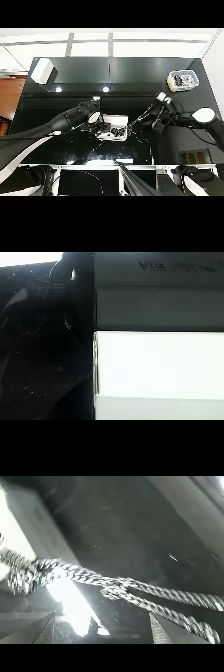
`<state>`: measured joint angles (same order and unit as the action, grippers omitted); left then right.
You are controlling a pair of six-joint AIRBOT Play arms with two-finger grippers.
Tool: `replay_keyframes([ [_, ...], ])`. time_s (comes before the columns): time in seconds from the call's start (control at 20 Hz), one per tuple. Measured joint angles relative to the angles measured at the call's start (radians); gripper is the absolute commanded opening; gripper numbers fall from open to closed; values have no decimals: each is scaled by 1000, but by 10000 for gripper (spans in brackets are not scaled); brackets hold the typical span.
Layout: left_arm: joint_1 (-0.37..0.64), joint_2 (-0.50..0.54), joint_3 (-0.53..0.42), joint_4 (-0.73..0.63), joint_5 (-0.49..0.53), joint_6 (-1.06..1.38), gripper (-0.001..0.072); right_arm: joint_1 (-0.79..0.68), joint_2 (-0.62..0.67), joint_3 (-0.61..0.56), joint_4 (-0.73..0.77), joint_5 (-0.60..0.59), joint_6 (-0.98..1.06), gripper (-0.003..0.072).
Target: Fold the box and place the chain.
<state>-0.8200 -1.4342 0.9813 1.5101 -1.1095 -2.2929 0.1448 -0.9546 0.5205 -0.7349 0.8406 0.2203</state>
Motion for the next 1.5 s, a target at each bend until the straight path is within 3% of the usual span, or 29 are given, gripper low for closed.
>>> replay_keyframes([
  [0.55,0,0,0,0,1,0,30,122,-182,12,22,-194,-217,715],
  [1.2,0,0,0,0,1,0,30,131,-257,23,40,-234,-245,706],
  [1.25,0,0,0,0,1,0,30,131,-258,23,43,-235,-240,692],
  [1.3,0,0,0,0,1,0,30,131,-258,23,43,-236,-238,505],
  [1.35,0,0,0,0,1,0,30,131,-259,23,43,-235,-236,371],
  [1.5,0,0,0,0,1,0,29,131,-259,23,44,-235,-229,336],
])
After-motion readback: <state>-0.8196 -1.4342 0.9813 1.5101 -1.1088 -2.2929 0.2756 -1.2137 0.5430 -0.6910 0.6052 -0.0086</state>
